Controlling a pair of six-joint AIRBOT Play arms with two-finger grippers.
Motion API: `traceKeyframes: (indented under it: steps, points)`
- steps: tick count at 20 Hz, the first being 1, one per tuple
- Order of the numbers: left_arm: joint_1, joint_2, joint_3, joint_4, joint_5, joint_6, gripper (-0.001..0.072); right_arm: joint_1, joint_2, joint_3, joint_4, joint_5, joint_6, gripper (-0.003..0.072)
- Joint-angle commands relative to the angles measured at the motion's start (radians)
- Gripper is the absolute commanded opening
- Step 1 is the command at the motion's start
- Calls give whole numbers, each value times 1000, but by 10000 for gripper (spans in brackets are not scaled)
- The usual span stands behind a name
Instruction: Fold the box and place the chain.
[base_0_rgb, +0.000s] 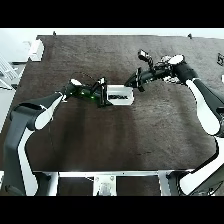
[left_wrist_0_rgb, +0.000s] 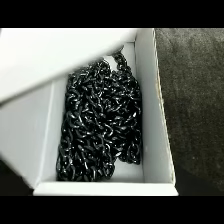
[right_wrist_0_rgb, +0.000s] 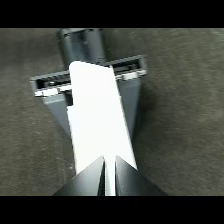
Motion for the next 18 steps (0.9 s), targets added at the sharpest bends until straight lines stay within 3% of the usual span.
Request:
traceKeyframes:
  steps: [1, 2, 4, 6, 12, 15, 18]
  points:
    - [1, 0, 1, 0, 0, 0, 473, 27, -4, -1, -32, 15, 6, 102]
    - [1, 0, 1, 1, 0, 0, 473, 40, -7, -1, -51, 15, 6, 154]
    - [1, 0, 1, 1, 0, 0, 473, 59, -10, -1, -77, 15, 6, 154]
    - [1, 0, 1, 1, 0, 0, 473, 64, -10, -1, -77, 15, 6, 239]
    - [1, 0, 1, 1, 0, 0, 474, 56, -11, -6, -98, -8, 6, 239]
    - [1, 0, 1, 1, 0, 0, 474, 55, -24, -9, -104, -8, 6, 300]
    - [1, 0, 1, 1, 0, 0, 473, 55, -31, -9, -103, -29, 5, 299]
